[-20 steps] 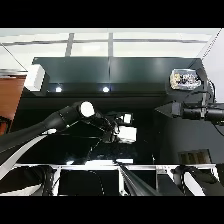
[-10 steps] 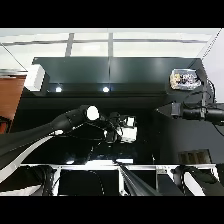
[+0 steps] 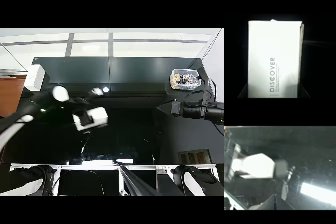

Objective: Fold the box and place the chain.

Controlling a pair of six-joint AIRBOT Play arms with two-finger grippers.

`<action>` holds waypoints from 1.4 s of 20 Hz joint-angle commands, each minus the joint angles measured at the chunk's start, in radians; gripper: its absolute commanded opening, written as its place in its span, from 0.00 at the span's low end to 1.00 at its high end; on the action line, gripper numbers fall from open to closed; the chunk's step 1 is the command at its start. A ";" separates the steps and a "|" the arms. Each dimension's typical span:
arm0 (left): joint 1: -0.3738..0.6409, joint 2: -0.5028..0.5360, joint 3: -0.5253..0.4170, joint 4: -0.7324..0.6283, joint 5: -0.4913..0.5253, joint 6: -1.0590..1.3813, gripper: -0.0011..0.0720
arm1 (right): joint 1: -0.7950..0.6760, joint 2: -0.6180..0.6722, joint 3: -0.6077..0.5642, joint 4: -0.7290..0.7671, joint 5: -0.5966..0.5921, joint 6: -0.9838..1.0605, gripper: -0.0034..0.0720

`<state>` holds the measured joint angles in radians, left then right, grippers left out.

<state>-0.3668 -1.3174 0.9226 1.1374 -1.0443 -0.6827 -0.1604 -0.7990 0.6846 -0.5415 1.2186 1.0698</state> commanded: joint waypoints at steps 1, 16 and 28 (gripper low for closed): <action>0.248 0.090 0.000 0.127 -0.094 -0.237 0.50 | 0.000 0.001 0.001 -0.016 -0.010 -0.008 0.06; 0.870 -0.057 0.084 0.150 0.275 -0.198 0.49 | 0.000 0.001 0.001 -0.010 -0.012 -0.019 0.06; 0.837 -0.299 0.313 0.064 0.337 -0.177 0.91 | 0.000 0.001 0.001 -0.008 -0.062 0.080 0.06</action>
<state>0.4786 -1.5898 1.2144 1.2034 -0.7517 -0.8627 -0.1604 -0.7990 0.6846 -0.5507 1.1610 1.1271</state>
